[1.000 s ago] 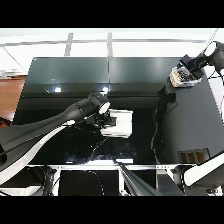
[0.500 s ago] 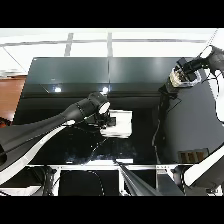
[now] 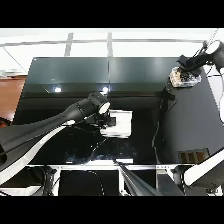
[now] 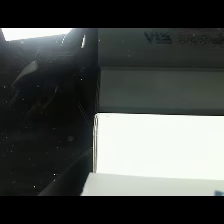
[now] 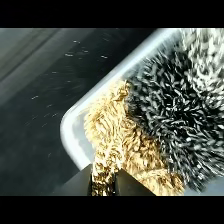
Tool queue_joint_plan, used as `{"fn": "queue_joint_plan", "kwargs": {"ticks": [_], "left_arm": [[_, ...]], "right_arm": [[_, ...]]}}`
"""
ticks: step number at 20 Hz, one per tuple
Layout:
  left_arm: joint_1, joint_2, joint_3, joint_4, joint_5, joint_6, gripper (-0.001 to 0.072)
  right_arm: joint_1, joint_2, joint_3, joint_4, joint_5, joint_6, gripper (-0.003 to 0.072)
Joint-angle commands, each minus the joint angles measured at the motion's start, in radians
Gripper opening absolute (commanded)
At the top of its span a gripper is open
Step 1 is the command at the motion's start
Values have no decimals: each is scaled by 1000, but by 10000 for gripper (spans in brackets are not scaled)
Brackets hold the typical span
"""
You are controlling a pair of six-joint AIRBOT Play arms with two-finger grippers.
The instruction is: Fold the box and place the chain.
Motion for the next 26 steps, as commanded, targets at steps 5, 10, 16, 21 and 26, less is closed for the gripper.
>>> {"fn": "queue_joint_plan", "kwargs": {"ticks": [5, 10, 16, 21, 26], "left_arm": [[1, -1, 1, 3, 6, -1, 29], [1, -1, 1, 3, 8, -1, 29], [1, -1, 1, 3, 13, -1, 29], [1, -1, 1, 2, 12, 0, 28], [1, -1, 1, 2, 13, -1, 28]], "right_arm": [[-3, 364, 6, -3, 77, -303, 13], [-3, 602, 6, 72, 79, -369, 10], [52, 801, 6, 140, 142, -363, 10], [172, 890, 5, 148, 287, -358, 11], [291, 930, 5, 229, 368, -344, 11]]}}
